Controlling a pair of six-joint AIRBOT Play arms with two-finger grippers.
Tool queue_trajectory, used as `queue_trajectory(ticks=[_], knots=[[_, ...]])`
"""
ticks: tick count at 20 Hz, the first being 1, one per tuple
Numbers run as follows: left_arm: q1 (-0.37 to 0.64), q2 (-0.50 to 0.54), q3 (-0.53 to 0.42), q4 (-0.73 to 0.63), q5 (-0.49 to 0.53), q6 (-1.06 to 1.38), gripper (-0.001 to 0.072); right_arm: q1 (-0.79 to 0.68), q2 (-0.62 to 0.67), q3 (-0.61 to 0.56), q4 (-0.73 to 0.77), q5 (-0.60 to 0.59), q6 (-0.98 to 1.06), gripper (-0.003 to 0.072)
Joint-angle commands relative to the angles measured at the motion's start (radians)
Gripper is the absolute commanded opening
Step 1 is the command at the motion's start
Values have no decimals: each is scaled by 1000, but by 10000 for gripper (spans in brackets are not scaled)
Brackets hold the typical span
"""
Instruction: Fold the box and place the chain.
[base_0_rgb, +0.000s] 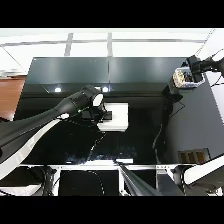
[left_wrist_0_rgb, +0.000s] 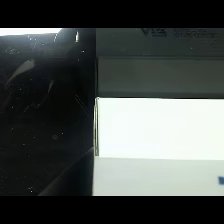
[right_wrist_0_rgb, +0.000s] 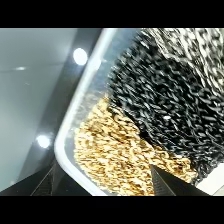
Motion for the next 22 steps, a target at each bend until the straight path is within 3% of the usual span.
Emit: queue_trajectory(ticks=[1, 13, 14, 15, 16, 17, 22], knots=[[1, 0, 0, 0, 2, 1, 26, -2, -20, 6, 9, 26, 6, 655], [1, 0, 0, 0, 1, 1, 26, -1, -57, 6, 10, 45, -26, 651], [1, 0, 0, 0, 2, 1, 26, -1, -57, 6, 12, 39, -41, 458], [1, 0, 0, 0, 2, 1, 26, -1, -57, 6, 14, 40, -55, 435], [1, 0, 0, 0, 1, 1, 25, -1, -56, 6, 19, 45, -80, 312], [1, 0, 0, 0, 1, 1, 26, -2, -54, 6, 46, 54, -140, 2], [1, 0, 0, 0, 2, 1, 26, -4, 25, 7, 92, 67, -298, 14]])
